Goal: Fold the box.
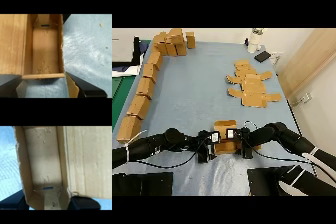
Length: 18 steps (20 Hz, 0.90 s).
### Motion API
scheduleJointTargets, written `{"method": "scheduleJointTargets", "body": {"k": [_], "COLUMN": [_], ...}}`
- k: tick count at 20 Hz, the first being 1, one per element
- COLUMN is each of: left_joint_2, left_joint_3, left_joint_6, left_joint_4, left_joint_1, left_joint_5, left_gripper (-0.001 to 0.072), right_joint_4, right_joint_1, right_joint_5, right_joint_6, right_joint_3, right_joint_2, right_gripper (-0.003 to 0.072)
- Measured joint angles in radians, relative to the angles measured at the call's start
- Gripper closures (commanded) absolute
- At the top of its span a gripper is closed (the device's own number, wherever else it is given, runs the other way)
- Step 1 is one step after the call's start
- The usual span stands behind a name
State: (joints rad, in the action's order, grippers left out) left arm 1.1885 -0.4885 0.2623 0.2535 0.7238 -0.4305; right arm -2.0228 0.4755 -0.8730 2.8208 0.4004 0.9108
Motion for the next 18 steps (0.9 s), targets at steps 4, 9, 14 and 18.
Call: {"method": "scheduleJointTargets", "body": {"k": [4,9,14,18], "left_joint_2": [0.007,0.026,0.031,0.032], "left_joint_3": [-0.006,-0.021,-0.026,-0.027], "left_joint_6": [-0.001,-0.043,-0.059,-0.064], "left_joint_4": [-0.005,-0.005,0.012,0.016], "left_joint_1": [0.02,0.045,0.054,0.055], "left_joint_5": [0.025,0.083,0.097,0.101], "left_gripper": [0.0018,0.0019,0.0193,0.0192], "right_joint_4": [0.0,0.0,0.0,0.0], "right_joint_1": [0.0,0.0,0.0,0.0], "right_joint_5": [0.0,0.0,0.0,0.0], "right_joint_6": [0.0,0.0,0.0,0.0], "right_joint_3": [0.0,0.0,0.0,0.0], "right_joint_2": [0.0,0.0,0.0,0.0], "right_gripper": [0.0136,0.0136,0.0136,0.0136]}}
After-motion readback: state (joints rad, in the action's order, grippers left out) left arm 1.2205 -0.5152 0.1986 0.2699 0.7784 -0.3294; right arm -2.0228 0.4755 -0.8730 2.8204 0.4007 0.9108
